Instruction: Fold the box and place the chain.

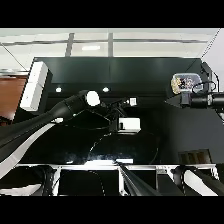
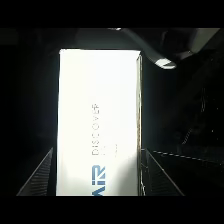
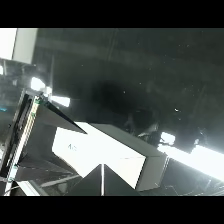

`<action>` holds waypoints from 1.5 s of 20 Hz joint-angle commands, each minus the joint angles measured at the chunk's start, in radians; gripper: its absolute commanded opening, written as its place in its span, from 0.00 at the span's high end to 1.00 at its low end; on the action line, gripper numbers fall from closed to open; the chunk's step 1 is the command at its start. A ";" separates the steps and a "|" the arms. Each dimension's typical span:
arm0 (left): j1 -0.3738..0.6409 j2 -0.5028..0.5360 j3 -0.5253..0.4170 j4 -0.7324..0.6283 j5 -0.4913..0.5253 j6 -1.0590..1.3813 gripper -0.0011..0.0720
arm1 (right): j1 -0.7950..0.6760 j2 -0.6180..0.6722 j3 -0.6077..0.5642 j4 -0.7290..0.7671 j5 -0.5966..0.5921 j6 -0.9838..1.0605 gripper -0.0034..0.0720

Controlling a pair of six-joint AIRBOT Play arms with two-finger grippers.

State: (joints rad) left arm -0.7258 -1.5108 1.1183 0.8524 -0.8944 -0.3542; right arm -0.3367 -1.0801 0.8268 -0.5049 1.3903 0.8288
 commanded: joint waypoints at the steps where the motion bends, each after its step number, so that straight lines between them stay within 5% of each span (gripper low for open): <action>1: 0.000 -0.002 0.001 -0.001 0.000 0.002 0.02 | 0.002 0.001 -0.001 -0.006 0.000 0.000 0.94; 19: -0.029 -0.054 0.001 0.002 0.005 0.002 0.02 | 0.002 0.001 -0.001 -0.027 0.000 0.001 0.94; 25: -0.092 -0.082 0.001 0.039 0.137 -0.044 0.02 | 0.002 0.001 -0.001 -0.027 0.000 0.001 0.94; 30: -0.095 -0.082 0.001 0.116 0.086 -0.047 0.04 | 0.002 0.001 -0.001 -0.027 -0.003 0.001 0.94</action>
State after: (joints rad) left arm -0.8150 -1.5906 1.1187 0.9241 -0.7994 -0.3935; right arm -0.3359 -1.0798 0.8268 -0.5320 1.3876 0.8295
